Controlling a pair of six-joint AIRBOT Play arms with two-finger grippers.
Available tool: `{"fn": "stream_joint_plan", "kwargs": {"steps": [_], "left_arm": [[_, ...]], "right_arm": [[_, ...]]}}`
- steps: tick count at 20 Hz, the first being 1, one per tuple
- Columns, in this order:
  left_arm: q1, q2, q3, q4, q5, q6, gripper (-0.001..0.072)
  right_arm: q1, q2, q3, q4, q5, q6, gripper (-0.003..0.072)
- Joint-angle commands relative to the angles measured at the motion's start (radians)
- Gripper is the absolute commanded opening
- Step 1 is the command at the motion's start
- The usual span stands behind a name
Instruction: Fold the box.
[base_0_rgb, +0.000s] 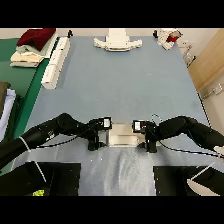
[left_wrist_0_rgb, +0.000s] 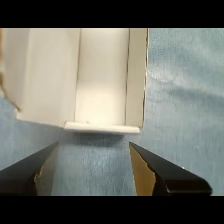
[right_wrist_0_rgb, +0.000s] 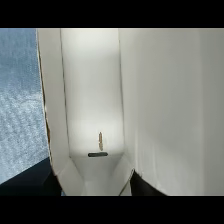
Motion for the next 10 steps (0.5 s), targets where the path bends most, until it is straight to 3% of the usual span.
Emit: {"fn": "stream_joint_plan", "kwargs": {"steps": [1, 10], "left_arm": [[0.0, -0.051, 0.022, -0.069, -0.03, 0.093, 0.0671], [-0.021, -0.132, 0.024, -0.084, 0.008, 0.109, 0.067]], "right_arm": [[0.0, 0.0, 0.0, 0.0, 0.0, 0.0, 0.048], [0.0, 0.0, 0.0, 0.0, 0.0, 0.0, 0.048]]}}
